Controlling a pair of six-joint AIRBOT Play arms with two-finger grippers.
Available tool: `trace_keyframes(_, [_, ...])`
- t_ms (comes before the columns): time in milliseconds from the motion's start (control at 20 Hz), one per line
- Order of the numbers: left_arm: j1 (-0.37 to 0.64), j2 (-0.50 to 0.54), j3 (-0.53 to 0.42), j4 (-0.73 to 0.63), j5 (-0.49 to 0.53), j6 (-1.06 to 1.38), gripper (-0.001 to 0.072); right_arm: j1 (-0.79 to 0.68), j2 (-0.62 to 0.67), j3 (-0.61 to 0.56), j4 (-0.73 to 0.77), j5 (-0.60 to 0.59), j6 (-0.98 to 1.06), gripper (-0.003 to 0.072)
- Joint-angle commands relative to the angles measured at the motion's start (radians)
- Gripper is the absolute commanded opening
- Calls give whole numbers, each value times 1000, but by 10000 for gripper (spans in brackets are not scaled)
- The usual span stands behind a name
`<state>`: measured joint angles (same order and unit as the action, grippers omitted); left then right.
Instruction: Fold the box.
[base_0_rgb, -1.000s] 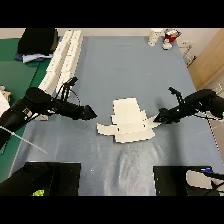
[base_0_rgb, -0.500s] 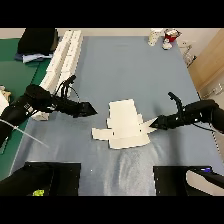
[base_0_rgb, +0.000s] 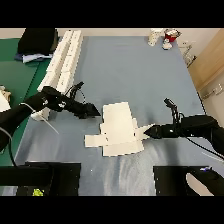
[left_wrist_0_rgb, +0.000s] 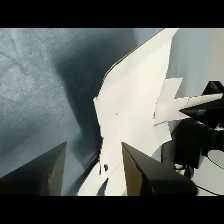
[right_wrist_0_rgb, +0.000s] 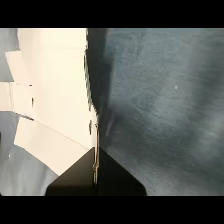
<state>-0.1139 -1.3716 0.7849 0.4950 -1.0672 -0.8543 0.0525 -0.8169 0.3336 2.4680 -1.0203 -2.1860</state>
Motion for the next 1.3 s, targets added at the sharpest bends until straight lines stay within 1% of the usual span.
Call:
trace_keyframes(0, [-24, -121, 62, -84, -43, 108, 523, 46, 19, -9, -3, 41, 40, -1])
trace_keyframes(100, [-51, -177, 109, -84, -49, 109, 523, 45, 18, -9, -3, 49, 40, -1])
trace_keyframes(250, [-96, -249, 179, -84, -100, 133, 522, 45, 18, -9, -10, 53, 42, -1])
trace_keyframes(350, [-122, -278, 208, -84, -143, 153, 521, 45, 18, -9, -11, 53, 43, -1])
trace_keyframes(450, [-136, -288, 217, -83, -179, 194, 518, 45, 18, -9, -11, 53, 43, -1])
trace_keyframes(500, [-135, -288, 218, -83, -200, 217, 307, 45, 18, -9, -12, 53, 43, -1])
trace_keyframes(550, [-132, -288, 219, -82, -225, 248, 148, 45, 18, -9, -14, 53, 43, -1])
trace_keyframes(600, [-129, -288, 219, -83, -245, 267, 126, 45, 18, -9, -15, 53, 43, -1])
trace_keyframes(850, [-129, -288, 219, -83, -261, 304, 122, 45, 18, -9, -19, 51, 48, -1])
trace_keyframes(900, [-129, -288, 219, -83, -271, 323, 41, 45, 18, -9, -19, 51, 48, -1])
trace_keyframes(950, [-129, -288, 219, -83, -286, 346, 15, 45, 18, -9, -19, 51, 48, 0])
trace_keyframes(1100, [-129, -288, 219, -83, -303, 367, 15, 45, 18, -9, -19, 52, 48, 1])
trace_keyframes(1200, [-130, -288, 219, -84, -302, 369, 15, 45, 18, -9, -23, 55, 48, 19])
trace_keyframes(1250, [-129, -288, 220, -84, -301, 383, 15, 45, 18, -8, -35, 63, 48, 197])
